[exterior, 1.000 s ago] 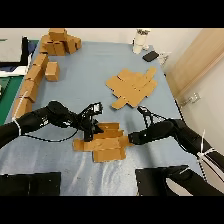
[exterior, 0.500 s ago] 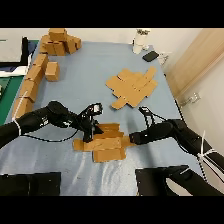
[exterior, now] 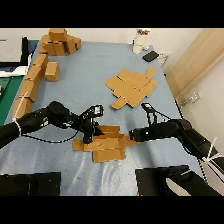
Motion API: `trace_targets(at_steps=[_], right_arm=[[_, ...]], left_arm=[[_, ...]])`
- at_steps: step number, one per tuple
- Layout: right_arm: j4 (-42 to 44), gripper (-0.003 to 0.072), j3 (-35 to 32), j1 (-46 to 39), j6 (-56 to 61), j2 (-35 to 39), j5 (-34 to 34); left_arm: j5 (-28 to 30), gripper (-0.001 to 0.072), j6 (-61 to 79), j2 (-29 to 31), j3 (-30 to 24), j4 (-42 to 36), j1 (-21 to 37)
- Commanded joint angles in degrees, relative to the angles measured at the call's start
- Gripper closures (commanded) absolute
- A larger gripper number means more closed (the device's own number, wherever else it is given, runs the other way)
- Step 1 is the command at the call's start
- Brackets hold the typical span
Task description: Fold the box.
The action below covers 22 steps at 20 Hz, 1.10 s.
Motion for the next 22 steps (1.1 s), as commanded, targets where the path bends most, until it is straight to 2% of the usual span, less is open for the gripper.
trace_targets(at_steps=[1, 4, 7, 9, 12, 16, 17, 18, 19, 22], right_arm=[[2.27, 0.0679, 0.07, 0.04, -1.16, 0.42, -0.52], [4.13, 0.068, 0.04, 1.05, -5.03, 0.66, -4.55], [-1.33, 0.0681, 0.07, 9.14, 0.04, 3.52, -5.84], [-7.19, 0.0681, 0.07, 18.8, 6.4, 6.95, -5.95], [-24.59, 0.0682, 0.04, 38.25, 17.7, 11.96, -6.05], [-44.87, 0.068, -0.59, 62.69, 19.45, 10.64, -5.66], [-47.87, 0.0583, -1.16, 66.58, 19.45, 9.14, -4.92], [-50.14, 0.0252, -1.75, 68.65, 19.45, 7.5, -3.63], [-51.78, 0.0069, -2.14, 69.53, 19.43, 5.55, -2.27], [-55.67, 0.0071, -2.14, 69.57, 19.43, -0.44, -1.51]], left_arm=[[0.2, 0.0699, 0.0, -0.04, -0.04, 0.15, 0.04], [0.17, 0.07, 0.0, -0.04, -0.04, 0.15, 0.07], [0.15, 0.0699, 0.02, -0.04, -0.02, 0.13, 0.04], [0.15, 0.0699, 0.02, -0.04, -0.02, 0.13, 0.04], [0.13, 0.07, 0.02, -0.04, -0.02, 0.13, 0.04], [0.15, 0.07, 0.02, -0.04, -0.02, 0.13, 0.04], [0.15, 0.07, 0.02, -0.04, -0.02, 0.13, 0.04], [0.15, 0.0699, 0.02, -0.04, -0.02, 0.11, 0.04], [0.15, 0.0699, 0.02, -0.04, -0.02, 0.13, 0.04], [0.07, 0.0699, 0.02, -0.04, -0.02, 0.13, 0.0]])
